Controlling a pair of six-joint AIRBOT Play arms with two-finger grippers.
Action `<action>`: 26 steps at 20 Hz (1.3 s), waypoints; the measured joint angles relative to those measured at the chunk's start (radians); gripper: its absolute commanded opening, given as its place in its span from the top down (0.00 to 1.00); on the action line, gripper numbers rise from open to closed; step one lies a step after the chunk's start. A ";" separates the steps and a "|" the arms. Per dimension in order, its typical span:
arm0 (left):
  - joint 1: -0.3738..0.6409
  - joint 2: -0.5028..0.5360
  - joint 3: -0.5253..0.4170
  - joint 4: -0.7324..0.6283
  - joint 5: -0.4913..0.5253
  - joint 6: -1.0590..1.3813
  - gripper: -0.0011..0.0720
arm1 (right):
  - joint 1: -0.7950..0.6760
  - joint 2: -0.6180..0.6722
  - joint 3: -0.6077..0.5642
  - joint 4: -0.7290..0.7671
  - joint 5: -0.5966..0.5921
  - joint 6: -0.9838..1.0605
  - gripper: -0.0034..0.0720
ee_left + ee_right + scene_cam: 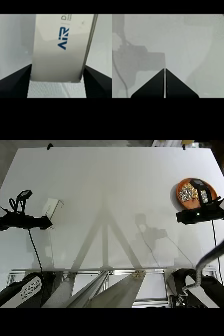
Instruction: Fold the box and place the chain.
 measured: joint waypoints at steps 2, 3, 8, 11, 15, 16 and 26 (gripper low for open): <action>0.000 0.023 0.000 0.004 -0.011 -0.023 0.04 | 0.000 0.000 0.000 0.000 0.002 0.000 0.93; 0.000 0.039 0.000 0.006 -0.018 -0.030 0.04 | 0.000 0.000 0.000 0.000 0.002 0.000 0.93; -0.001 0.179 0.000 0.010 -0.053 -0.048 0.04 | 0.000 0.000 0.000 0.000 0.002 0.000 0.93; -0.001 0.283 0.000 0.010 -0.077 -0.051 0.04 | 0.000 0.000 0.000 0.000 0.002 0.000 0.93; -0.001 0.412 0.000 0.010 -0.115 -0.070 0.04 | 0.000 0.000 0.000 0.000 0.002 0.000 0.93; -0.001 0.433 0.000 0.010 -0.130 -0.077 0.04 | 0.000 0.000 0.000 0.000 0.002 0.000 0.93; -0.001 0.491 0.000 0.010 -0.171 -0.099 0.04 | 0.000 0.000 0.000 0.000 0.002 0.000 0.93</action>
